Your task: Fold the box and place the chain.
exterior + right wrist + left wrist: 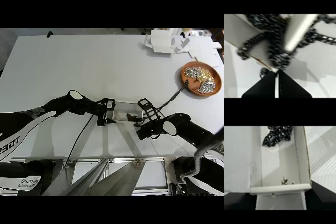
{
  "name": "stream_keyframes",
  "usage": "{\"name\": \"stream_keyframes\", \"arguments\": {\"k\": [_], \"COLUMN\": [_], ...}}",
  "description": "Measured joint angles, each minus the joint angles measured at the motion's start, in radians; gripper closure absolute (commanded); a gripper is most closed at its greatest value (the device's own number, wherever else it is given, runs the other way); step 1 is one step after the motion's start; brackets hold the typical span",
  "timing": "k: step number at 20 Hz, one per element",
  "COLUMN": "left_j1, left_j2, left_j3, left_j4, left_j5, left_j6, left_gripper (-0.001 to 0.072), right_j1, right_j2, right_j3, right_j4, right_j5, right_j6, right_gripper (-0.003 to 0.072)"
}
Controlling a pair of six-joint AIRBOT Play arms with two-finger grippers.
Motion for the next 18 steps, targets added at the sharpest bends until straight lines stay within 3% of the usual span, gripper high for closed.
{"name": "stream_keyframes", "arguments": {"k": [4, 12, 18], "left_j1": [0.000, 0.000, 0.000], "left_j2": [0.000, 0.000, 0.000], "left_j3": [0.000, 0.000, 0.000], "left_j4": [0.000, 0.000, 0.000], "left_j5": [0.000, 0.000, 0.000], "left_j6": [0.000, 0.000, 0.000], "left_gripper": [0.0459, 0.0459, 0.0459], "right_j1": [0.001, 0.000, 0.000], "right_j2": [0.046, 0.277, 0.337], "right_j3": [0.000, 0.076, 0.174], "right_j4": [0.003, 0.034, 0.095], "right_j5": [0.041, 0.180, 0.052], "right_j6": [-0.002, -0.010, -0.028], "right_gripper": [0.0667, 0.0667, 0.0666]}}
